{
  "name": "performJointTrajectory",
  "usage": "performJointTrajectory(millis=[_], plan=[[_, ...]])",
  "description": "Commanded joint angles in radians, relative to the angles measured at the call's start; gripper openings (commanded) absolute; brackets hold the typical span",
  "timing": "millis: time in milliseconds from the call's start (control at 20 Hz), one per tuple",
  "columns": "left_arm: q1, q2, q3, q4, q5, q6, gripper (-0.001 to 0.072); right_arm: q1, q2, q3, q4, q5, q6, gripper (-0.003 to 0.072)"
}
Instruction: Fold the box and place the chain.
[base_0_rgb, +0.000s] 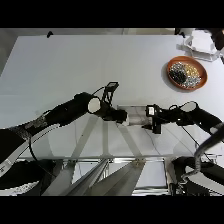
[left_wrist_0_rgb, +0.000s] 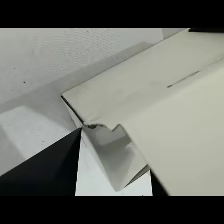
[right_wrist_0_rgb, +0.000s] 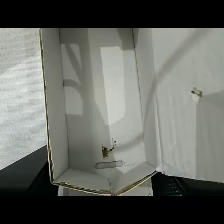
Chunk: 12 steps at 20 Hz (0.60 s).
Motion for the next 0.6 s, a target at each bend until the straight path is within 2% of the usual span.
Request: performJointTrajectory(millis=[0, 200, 550], plan=[[-0.025, -0.034, 0.068, 0.077, -0.059, -0.117, 0.0442, 0.000, 0.000, 0.000, 0.000, 0.000, 0.000, 0.0302], [-0.034, -0.062, 0.112, 0.131, -0.124, -0.244, 0.0442, 0.000, 0.000, 0.000, 0.000, 0.000, 0.000, 0.0302], [-0.038, -0.067, 0.137, 0.159, -0.145, -0.355, 0.0409, 0.000, 0.000, 0.000, 0.000, 0.000, 0.000, 0.0302]])
